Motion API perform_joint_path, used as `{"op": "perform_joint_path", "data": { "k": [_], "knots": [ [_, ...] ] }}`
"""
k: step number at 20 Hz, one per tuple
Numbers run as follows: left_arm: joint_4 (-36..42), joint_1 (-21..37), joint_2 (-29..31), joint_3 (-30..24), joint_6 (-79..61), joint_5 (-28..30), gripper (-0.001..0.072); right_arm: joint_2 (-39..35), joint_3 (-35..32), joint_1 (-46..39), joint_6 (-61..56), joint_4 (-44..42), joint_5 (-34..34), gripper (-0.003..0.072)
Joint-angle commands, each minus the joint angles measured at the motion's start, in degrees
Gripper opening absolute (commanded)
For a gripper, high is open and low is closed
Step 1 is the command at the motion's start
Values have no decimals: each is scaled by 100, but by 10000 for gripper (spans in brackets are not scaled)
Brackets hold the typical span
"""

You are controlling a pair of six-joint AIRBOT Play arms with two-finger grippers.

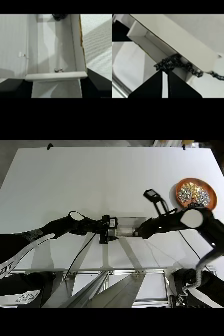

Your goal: Fold the box and place the chain.

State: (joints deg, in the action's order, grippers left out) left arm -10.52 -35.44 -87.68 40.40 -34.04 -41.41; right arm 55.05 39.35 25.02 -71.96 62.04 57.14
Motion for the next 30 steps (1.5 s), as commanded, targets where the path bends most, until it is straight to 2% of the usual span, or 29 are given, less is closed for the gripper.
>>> {"op": "perform_joint_path", "data": {
  "k": [1,4,5,6,7,11,13,15,18,19,21,22,25,30],
  "knots": [
    [0,0,0,0,-2,0,68,483,-57,354,-55,127,-282,59],
    [0,0,0,0,-2,2,68,562,-50,354,-107,122,-304,65],
    [0,0,0,0,-2,0,68,553,-4,354,-107,140,-223,115],
    [0,0,0,0,-2,0,68,527,114,354,-164,208,20,228],
    [0,0,0,0,-2,2,68,476,306,354,-315,417,343,233],
    [0,0,0,0,-2,0,68,125,1257,339,-1158,2039,1368,216],
    [0,0,0,0,-2,2,68,31,1346,85,-1574,2568,1445,119],
    [0,0,0,0,-2,0,68,94,1316,-420,-1690,2664,1580,100],
    [0,0,0,0,-2,0,68,341,1117,-1276,-1784,2651,1521,111],
    [0,0,0,0,-2,0,68,439,1012,-1469,-1790,2594,1429,156],
    [0,0,0,0,-2,0,68,660,715,-1646,-1786,2339,1158,320],
    [0,0,0,0,-2,0,68,782,549,-1639,-1775,2205,977,345],
    [-2,0,0,0,-2,2,68,1016,177,-1639,-1759,1961,208,338],
    [0,0,0,0,-2,0,68,1458,153,-1639,-1762,2011,-162,335]
  ]
}}
